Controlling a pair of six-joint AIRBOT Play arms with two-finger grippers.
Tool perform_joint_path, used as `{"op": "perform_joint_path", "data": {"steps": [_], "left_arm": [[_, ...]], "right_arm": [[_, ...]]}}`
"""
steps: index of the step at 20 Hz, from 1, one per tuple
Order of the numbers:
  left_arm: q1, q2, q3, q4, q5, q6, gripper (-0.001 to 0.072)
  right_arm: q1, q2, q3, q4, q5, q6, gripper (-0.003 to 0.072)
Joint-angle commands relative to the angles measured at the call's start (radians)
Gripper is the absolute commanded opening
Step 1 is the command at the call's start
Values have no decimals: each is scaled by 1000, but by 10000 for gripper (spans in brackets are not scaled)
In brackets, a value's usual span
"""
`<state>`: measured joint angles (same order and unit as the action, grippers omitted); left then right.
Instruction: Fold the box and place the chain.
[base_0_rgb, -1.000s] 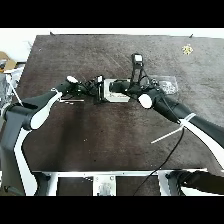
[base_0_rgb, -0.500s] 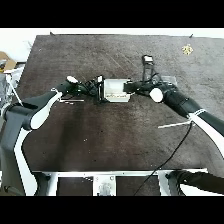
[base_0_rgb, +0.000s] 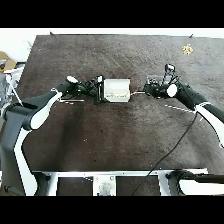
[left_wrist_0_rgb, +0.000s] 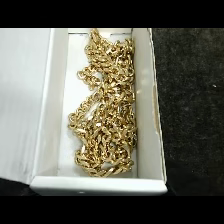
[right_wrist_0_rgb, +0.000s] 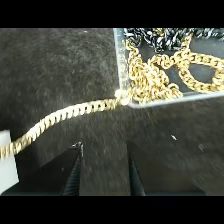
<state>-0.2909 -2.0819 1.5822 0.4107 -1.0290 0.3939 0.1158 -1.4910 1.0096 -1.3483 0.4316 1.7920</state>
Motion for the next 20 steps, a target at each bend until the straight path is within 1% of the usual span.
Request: {"op": "perform_joint_path", "data": {"steps": [1,5,7,8,9,10,11,12,15,17,20], "left_arm": [[0,0,0,0,0,0,269],[0,0,0,0,0,0,269],[0,0,0,0,0,0,269],[0,0,0,0,0,0,269],[0,0,0,0,0,0,269],[0,0,0,0,0,0,269],[0,0,0,0,0,0,269],[0,0,0,0,0,0,269],[0,0,0,0,0,0,269],[0,0,0,0,0,0,269],[0,0,0,0,0,0,269]], "right_arm": [[-19,-78,0,168,-124,-54,319],[-18,-106,0,171,-187,-52,318],[-18,-132,0,204,-201,-53,316],[-16,-143,0,212,-214,-53,221],[-14,-145,0,212,-224,-53,70],[-14,-142,0,212,-228,-53,20],[-10,-132,0,210,-227,-54,3],[-6,-114,0,208,-217,-54,2],[35,3,0,188,-136,-100,2],[79,133,0,163,-102,-125,2],[159,346,3,132,-139,-125,1]]}}
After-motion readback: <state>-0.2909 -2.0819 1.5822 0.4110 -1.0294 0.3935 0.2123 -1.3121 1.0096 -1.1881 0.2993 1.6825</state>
